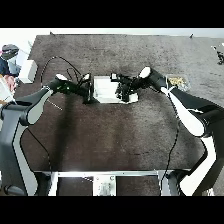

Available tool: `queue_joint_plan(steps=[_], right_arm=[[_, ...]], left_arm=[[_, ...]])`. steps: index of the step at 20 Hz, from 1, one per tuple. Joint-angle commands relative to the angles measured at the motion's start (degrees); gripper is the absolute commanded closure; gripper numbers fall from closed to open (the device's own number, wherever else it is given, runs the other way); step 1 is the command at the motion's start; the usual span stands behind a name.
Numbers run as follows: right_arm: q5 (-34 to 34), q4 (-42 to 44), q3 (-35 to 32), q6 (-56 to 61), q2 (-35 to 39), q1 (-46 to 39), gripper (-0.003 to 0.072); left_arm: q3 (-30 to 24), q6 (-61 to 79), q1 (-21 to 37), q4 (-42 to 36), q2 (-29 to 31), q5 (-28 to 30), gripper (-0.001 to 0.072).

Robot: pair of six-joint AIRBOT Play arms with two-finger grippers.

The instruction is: Fold the box and place the chain.

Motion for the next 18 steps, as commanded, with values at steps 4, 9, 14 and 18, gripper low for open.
queue_joint_plan(steps=[4, 9, 14, 18], right_arm=[[-0.37, 1.14, 0.0, -2.58, -0.74, 0.31, 0.0147], [-0.35, 0.79, 0.0, -2.21, -0.61, -0.07, 0.008], [-0.28, -8.0, 0.0, 5.64, 2.32, -0.9, 0.0599], [1.66, -12.66, 0.0, 16.26, 5.81, -2.97, 0.0598]], left_arm=[[0.04, 0.02, 0.0, 0.0, -0.02, 0.0, 0.0315], [0.04, 0.02, 0.0, 0.0, -0.02, 0.0, 0.0316], [0.04, 0.02, 0.0, 0.0, -0.02, 0.02, 0.0315], [0.04, 0.02, 0.0, 0.0, -0.02, 0.04, 0.0315]])
